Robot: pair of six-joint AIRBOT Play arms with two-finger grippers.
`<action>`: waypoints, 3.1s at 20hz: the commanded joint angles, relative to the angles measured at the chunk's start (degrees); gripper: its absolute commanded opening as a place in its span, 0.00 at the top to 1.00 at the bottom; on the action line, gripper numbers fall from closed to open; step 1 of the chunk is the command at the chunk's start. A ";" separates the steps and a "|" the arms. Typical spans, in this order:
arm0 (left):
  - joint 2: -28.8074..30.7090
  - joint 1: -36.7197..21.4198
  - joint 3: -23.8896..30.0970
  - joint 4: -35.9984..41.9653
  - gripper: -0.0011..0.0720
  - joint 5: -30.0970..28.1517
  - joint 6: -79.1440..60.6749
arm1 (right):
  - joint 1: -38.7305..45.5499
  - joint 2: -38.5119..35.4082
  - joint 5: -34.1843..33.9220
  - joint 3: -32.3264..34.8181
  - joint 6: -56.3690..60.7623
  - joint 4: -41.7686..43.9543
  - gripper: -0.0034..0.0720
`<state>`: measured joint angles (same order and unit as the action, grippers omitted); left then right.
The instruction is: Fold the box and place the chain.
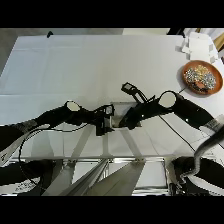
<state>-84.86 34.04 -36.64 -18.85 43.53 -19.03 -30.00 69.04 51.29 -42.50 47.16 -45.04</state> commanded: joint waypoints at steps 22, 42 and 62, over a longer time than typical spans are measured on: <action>0.04 -0.02 0.02 0.00 0.45 0.00 0.00 | 31.54 -12.44 3.80 -0.09 28.94 -33.92 0.49; 0.04 -0.02 0.02 0.00 0.45 0.02 0.00 | 26.38 5.44 -6.91 -0.02 35.58 -46.47 0.48; 0.04 -0.02 0.02 0.00 0.45 0.00 0.00 | 26.38 -5.75 -4.04 0.24 37.03 -46.40 0.93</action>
<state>-84.86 34.04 -36.64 -18.85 43.55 -19.00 -3.64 68.64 46.22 -42.17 84.16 -91.57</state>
